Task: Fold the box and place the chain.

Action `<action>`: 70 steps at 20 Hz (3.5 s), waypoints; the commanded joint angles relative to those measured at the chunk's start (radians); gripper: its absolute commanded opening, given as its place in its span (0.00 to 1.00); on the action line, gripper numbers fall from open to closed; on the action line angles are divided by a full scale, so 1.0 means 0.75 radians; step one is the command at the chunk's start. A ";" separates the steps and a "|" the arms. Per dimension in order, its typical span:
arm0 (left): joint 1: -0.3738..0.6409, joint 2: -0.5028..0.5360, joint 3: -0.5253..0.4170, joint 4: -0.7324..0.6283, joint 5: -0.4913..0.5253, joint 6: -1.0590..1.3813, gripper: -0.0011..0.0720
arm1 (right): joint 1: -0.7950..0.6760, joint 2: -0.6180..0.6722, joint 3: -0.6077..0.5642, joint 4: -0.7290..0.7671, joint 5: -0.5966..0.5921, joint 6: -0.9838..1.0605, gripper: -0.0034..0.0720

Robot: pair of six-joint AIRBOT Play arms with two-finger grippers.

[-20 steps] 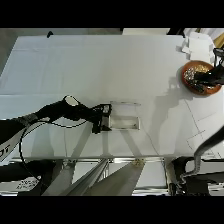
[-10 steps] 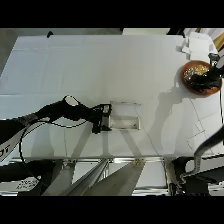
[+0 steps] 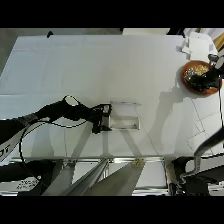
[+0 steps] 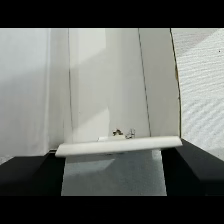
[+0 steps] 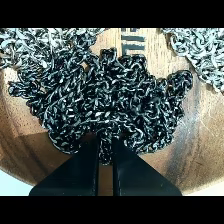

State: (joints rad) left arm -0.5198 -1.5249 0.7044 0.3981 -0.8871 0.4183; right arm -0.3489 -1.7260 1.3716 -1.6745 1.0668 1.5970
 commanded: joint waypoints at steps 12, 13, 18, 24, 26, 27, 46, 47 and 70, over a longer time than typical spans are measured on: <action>0.001 0.001 0.000 0.001 0.000 0.001 0.58 | -0.001 0.534 -0.001 0.082 0.138 -0.224 0.06; 0.001 0.001 0.000 0.001 0.001 0.001 0.58 | -0.001 0.583 -0.001 0.139 0.187 -0.257 0.06; 0.001 0.001 0.000 0.001 0.001 0.001 0.58 | 0.000 0.796 -0.001 0.487 0.396 -0.397 0.06; 0.001 0.001 0.000 0.001 0.000 0.001 0.58 | 0.184 0.986 -0.026 0.545 0.517 -0.430 0.06; 0.001 0.001 0.000 0.001 0.001 0.001 0.58 | 0.297 1.027 -0.055 0.544 0.524 -0.417 0.06; 0.001 0.001 0.000 0.001 0.000 0.001 0.58 | 0.355 1.040 -0.070 0.545 0.524 -0.403 0.06; 0.001 0.001 0.000 0.001 0.000 0.001 0.58 | 1.286 1.080 -0.512 0.526 0.125 -0.138 0.06; 0.001 0.001 0.000 0.001 0.000 0.001 0.58 | 1.313 1.080 -0.536 0.528 0.084 -0.134 0.06; 0.001 0.001 0.000 0.000 0.000 0.001 0.58 | 1.494 0.708 -0.867 0.662 -0.472 -0.101 0.08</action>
State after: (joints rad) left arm -0.5198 -1.5249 0.7044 0.3981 -0.8871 0.4183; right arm 0.7597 -1.1786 0.7254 -1.1877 0.7345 1.5219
